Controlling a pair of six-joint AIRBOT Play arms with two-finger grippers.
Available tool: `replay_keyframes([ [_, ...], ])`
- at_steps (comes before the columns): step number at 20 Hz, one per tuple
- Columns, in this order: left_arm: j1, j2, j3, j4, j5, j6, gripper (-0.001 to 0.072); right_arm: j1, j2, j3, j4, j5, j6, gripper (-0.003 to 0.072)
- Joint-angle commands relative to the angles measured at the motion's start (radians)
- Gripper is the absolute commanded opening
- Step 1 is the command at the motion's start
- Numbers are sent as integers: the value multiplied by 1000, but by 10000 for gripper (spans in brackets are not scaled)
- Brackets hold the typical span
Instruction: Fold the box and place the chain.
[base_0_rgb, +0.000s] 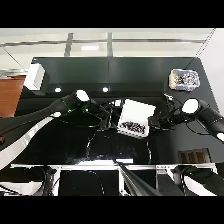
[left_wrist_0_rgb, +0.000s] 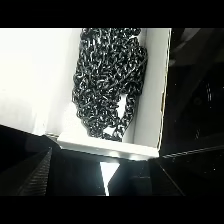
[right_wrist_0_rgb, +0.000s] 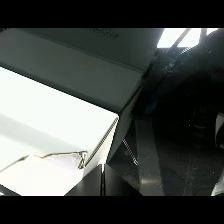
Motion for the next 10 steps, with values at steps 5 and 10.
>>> replay_keyframes([
  [5, 1, -10, 11, -34, -15, 30, 699, 1, 0, 0, 0, 0, 0, 11],
  [10, -4, -11, 11, -23, -57, 30, 698, 1, 0, 0, 0, 0, 0, 11],
])
